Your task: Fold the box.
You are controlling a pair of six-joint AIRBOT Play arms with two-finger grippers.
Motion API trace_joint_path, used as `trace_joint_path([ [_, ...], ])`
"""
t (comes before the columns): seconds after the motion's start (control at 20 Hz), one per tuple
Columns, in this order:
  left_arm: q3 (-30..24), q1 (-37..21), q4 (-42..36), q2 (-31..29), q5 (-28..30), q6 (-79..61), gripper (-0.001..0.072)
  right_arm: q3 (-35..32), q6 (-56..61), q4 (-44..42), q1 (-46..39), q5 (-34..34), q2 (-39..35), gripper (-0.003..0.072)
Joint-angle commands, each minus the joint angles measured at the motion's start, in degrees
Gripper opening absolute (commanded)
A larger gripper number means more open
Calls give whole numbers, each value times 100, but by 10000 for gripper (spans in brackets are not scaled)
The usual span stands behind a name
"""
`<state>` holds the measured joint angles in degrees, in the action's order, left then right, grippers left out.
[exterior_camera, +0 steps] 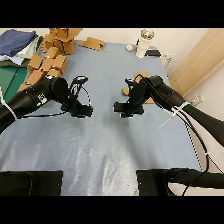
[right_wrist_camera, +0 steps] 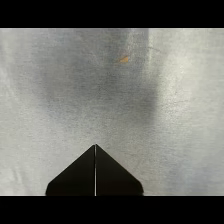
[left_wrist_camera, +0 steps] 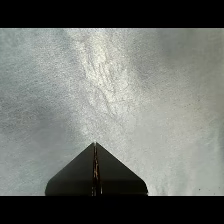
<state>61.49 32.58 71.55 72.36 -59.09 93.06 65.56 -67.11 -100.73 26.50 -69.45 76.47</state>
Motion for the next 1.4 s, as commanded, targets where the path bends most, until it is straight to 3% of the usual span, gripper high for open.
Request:
trace_joint_path([
  [0.0,4,-4,0,4,0,-2,13,7,17,-7,2,37,2,5],
  [0.25,4,-4,0,4,0,-2,13,-7,11,-275,2,118,15,5],
  [0.4,4,-4,0,4,0,-2,13,37,0,214,-197,179,74,5],
  [0.5,4,-4,0,4,4,-2,13,343,-155,789,-787,111,146,6],
  [0.55,4,-4,0,4,2,-2,13,595,-343,1071,-1202,72,223,56],
  [0.65,4,-4,0,4,2,-2,13,1193,-588,1727,-2199,70,509,412],
  [0.75,4,-4,0,4,7,-2,13,1821,-1132,1740,-3303,199,981,412],
  [0.85,4,-4,0,4,4,-2,13,2402,-1764,1080,-4315,404,1552,412],
  [1.05,4,-4,0,4,4,-2,13,3211,-2872,-1110,-5731,820,2564,412],
  [1.35,4,-4,0,4,4,-2,13,3751,-3945,-2149,-6122,850,3576,412],
])
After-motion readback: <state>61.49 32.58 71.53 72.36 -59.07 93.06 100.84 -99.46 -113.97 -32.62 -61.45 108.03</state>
